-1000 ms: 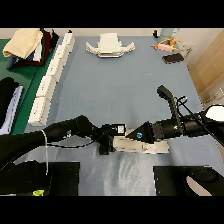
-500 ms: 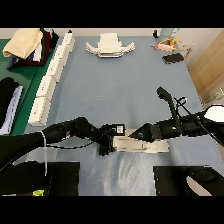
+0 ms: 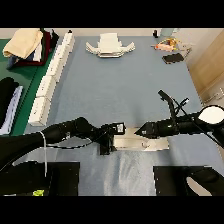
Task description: Fold the box.
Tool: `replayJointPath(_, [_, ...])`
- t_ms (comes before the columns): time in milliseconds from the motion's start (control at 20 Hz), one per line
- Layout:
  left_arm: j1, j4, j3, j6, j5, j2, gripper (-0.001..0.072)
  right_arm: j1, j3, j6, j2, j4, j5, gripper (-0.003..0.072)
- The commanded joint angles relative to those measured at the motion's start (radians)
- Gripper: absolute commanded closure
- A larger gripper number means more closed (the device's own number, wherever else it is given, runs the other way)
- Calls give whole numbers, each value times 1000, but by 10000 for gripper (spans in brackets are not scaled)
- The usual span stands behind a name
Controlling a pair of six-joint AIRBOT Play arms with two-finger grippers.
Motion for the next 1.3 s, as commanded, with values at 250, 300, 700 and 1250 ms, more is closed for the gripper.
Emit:
replayJointPath(250, [2, 2, -1, -2, 48, -3, 285, 145, 0, -124, -148, -73, -380, 683])
replayJointPath(300, [2, 2, 0, -3, 48, -3, 285, 159, 0, -135, -177, -73, -415, 682])
replayJointPath(700, [2, 2, -1, -3, 48, -3, 285, 179, -1, -183, -313, -91, -506, 683])
replayJointPath(1250, [2, 1, -1, -4, 60, -4, 285, 179, -10, -195, -359, -114, -478, 683])
